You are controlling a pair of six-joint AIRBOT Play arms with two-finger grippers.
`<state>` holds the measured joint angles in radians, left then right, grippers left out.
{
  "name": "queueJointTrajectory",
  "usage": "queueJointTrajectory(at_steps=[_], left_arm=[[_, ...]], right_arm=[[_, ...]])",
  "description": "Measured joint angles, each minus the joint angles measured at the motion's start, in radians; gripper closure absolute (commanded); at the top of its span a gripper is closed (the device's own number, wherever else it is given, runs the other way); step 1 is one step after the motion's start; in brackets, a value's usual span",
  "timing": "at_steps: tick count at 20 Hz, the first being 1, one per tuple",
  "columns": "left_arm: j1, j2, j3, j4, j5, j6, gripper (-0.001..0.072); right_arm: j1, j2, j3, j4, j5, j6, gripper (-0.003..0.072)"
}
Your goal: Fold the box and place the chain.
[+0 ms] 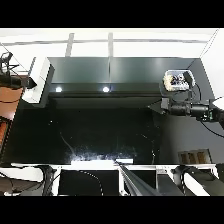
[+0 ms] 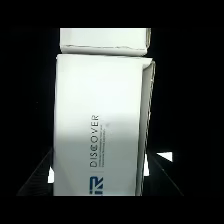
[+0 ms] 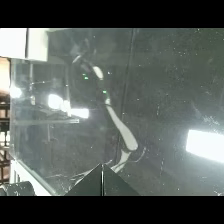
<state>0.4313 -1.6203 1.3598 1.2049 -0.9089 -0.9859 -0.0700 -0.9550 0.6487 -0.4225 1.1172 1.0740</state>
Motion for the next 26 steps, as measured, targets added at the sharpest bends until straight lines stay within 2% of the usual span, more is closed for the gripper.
queueJointTrajectory(at_steps=[2, 3, 4, 5, 6, 8, 10, 12, 14, 18, 20, 23, 26], left_arm=[[-0.001, 0.030, 0.053, 0.023, -0.102, -0.068, 0.0012], [-0.002, 0.048, 0.078, 0.030, -0.153, -0.097, 0.0051], [-0.002, 0.074, 0.101, 0.035, -0.208, -0.131, 0.0251], [-0.002, 0.100, 0.117, 0.045, -0.257, -0.170, 0.0554], [-0.002, 0.131, 0.129, 0.053, -0.306, -0.216, 0.0681], [-0.006, 0.196, 0.137, 0.055, -0.391, -0.280, 0.0681], [-0.028, 0.282, 0.100, 0.047, -0.427, -0.314, 0.0681], [-0.076, 0.402, -0.009, 0.043, -0.394, -0.332, 0.0681], [-0.143, 0.544, -0.181, 0.045, -0.319, -0.337, 0.0681], [-0.287, 0.848, -0.553, 0.043, -0.128, -0.302, 0.0681], [-0.321, 0.966, -0.674, 0.047, -0.056, -0.301, 0.0680], [-0.339, 1.072, -0.768, 0.073, -0.005, -0.303, 0.0678], [-0.345, 1.113, -0.802, 0.079, 0.006, -0.304, 0.0678]], right_arm=[[0.000, 0.004, 0.020, -0.009, 0.001, 0.005, 0.0675], [0.000, 0.008, 0.044, -0.028, 0.005, 0.013, 0.0676], [0.000, 0.015, 0.077, -0.059, 0.013, 0.032, 0.0676], [0.000, 0.027, 0.119, -0.113, 0.025, 0.066, 0.0676], [0.000, 0.042, 0.161, -0.185, 0.040, 0.109, 0.0676], [0.000, 0.098, 0.231, -0.365, 0.058, 0.218, 0.0676], [0.000, 0.182, 0.256, -0.548, 0.064, 0.317, 0.0676], [0.000, 0.274, 0.229, -0.690, 0.051, 0.384, 0.0676], [0.000, 0.344, 0.157, -0.777, -0.002, 0.426, 0.0676], [0.000, 0.400, -0.003, -0.859, -0.145, 0.465, 0.0670], [0.000, 0.411, -0.042, -0.883, -0.195, 0.472, 0.0671], [0.000, 0.418, -0.070, -0.898, -0.228, 0.476, 0.0670], [0.000, 0.420, -0.080, -0.909, -0.243, 0.480, 0.0670]])
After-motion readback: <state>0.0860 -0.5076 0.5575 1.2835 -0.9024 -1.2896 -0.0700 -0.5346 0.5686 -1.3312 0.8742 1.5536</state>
